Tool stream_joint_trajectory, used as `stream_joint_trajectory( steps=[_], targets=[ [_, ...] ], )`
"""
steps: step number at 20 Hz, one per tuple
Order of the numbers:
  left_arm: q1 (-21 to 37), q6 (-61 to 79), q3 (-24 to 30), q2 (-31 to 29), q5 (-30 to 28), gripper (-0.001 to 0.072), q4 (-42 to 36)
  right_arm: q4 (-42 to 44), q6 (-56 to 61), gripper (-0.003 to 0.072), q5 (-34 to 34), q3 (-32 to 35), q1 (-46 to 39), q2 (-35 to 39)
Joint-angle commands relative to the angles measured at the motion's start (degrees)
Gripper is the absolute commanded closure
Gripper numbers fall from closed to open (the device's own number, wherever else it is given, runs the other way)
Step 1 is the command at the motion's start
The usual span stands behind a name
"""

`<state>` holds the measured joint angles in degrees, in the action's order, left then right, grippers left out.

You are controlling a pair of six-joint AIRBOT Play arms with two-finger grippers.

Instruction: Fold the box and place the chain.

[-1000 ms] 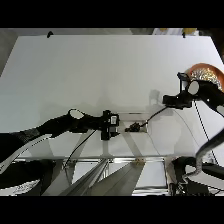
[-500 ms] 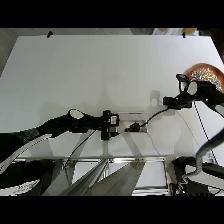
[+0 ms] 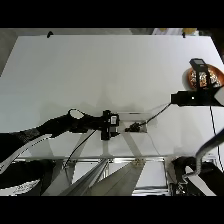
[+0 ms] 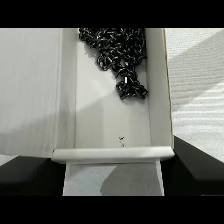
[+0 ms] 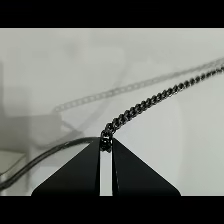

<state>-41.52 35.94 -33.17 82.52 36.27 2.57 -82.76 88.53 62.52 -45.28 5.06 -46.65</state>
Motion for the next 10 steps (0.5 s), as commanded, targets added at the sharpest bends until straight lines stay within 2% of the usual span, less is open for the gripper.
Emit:
stream_joint_trajectory(
  steps=[1,6,10],
  targets=[
    [-0.02,0.02,0.0,0.02,-0.02,0.0561,0.0,5.62,-0.52,0.0659,4.85,-0.04,5.53,10.95],
    [-0.02,0.02,0.0,0.02,-0.02,0.0561,0.0,10.75,-0.5,0.0659,7.37,-0.04,16.57,18.23],
    [-0.02,0.02,0.0,0.02,0.0,0.0561,0.0,12.76,0.22,0.0659,4.42,-0.02,25.05,18.95]
  ],
)
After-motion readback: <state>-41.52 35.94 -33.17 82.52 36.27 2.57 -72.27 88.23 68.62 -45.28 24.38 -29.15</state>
